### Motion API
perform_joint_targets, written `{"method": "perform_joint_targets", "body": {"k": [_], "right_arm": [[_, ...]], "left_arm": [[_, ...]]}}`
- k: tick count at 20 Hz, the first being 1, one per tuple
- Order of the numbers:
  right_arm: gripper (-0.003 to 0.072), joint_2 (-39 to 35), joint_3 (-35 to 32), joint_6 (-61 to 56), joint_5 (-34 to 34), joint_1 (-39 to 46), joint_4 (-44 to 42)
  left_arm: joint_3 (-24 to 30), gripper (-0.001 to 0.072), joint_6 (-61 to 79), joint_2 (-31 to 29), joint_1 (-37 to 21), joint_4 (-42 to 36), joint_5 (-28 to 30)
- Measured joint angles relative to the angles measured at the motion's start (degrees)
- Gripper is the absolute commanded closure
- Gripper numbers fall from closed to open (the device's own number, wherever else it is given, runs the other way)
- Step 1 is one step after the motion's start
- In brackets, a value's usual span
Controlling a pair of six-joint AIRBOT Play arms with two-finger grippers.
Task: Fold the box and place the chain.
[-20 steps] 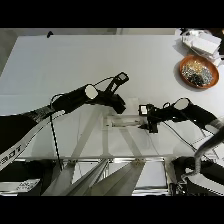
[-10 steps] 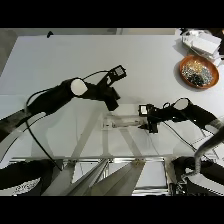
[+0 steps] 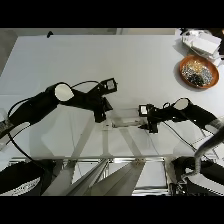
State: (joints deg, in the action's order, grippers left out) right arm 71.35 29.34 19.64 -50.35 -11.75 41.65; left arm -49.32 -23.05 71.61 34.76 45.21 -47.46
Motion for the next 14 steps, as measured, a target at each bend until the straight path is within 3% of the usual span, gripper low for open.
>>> {"method": "perform_joint_targets", "body": {"k": [7,14], "right_arm": [[0.0368,-0.04,0.02,0.07,-0.07,0.0,0.07],[0.0368,0.0,-0.02,-0.35,0.04,0.0,-0.09]], "left_arm": [[6.1,0.0709,6.73,-0.07,1.66,-6.88,1.77],[6.82,0.0709,6.25,-3.61,-0.17,-5.29,12.76]]}}
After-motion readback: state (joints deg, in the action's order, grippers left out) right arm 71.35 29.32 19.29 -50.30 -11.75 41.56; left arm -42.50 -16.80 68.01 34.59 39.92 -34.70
